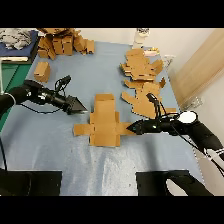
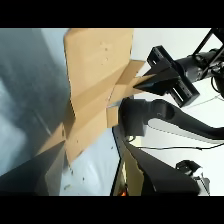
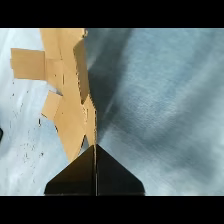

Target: Fold the box.

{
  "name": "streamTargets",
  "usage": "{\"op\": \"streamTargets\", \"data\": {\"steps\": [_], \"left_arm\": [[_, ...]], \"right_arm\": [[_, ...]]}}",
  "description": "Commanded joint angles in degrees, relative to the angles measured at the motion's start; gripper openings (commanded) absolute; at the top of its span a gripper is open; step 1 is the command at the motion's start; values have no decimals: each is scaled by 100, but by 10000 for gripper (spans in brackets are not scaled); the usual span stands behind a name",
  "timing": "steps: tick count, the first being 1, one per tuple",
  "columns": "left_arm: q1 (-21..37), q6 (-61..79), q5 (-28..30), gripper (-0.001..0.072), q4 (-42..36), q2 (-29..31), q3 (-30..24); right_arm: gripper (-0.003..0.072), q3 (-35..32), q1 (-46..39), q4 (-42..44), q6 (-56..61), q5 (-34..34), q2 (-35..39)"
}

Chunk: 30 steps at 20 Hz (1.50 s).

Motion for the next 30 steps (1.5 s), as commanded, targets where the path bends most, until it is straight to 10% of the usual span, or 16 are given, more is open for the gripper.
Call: {"op": "streamTargets", "data": {"steps": [1, 11, 21, 24, 30], "left_arm": [[0, 490, 184, 537, -199, -483, 236], [-417, 754, 378, 612, -262, -1104, 1156], [-918, 907, -603, 571, -361, -1338, 1537], [-918, 1102, -857, 290, -201, -1338, 1537], [-929, 1252, -769, 289, -188, -1340, 1537]], "right_arm": [[2, 2, 448, -83, 208, -382, 87], [2, 2, 560, -85, 616, -479, 87], [2, 4, 560, -219, 651, -492, -184], [2, 4, 560, -216, 651, -535, -260], [2, 4, 560, -214, 660, -592, -267]]}}
